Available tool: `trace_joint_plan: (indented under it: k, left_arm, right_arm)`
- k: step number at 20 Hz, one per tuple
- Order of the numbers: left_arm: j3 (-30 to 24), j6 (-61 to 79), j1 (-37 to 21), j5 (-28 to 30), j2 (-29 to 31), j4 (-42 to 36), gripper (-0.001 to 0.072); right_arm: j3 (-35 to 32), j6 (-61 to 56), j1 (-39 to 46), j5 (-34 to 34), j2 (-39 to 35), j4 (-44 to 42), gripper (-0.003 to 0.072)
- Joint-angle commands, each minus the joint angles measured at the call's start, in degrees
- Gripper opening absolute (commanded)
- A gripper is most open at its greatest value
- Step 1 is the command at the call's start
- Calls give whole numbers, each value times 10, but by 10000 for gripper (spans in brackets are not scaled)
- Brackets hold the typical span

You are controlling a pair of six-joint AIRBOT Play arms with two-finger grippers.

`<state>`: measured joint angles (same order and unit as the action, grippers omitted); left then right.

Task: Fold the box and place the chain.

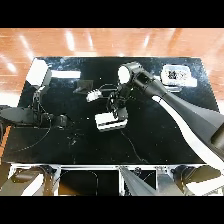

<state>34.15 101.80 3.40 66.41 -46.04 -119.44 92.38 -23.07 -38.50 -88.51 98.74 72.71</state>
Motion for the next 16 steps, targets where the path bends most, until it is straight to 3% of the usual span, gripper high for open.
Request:
trace_joint_plan:
  k: [1,9,11,16]
  left_arm:
    - [0,0,0,0,0,0,611]
    - [0,0,0,0,0,0,611]
    - [0,0,0,0,0,0,611]
    - [0,0,0,0,0,-2,611]
  right_arm:
    - [0,-6,-2,0,1,0,214]
    - [-22,-7,-2,-2,2,0,217]
    - [-22,-15,-2,5,2,0,387]
    - [-22,-20,-2,9,2,0,379]
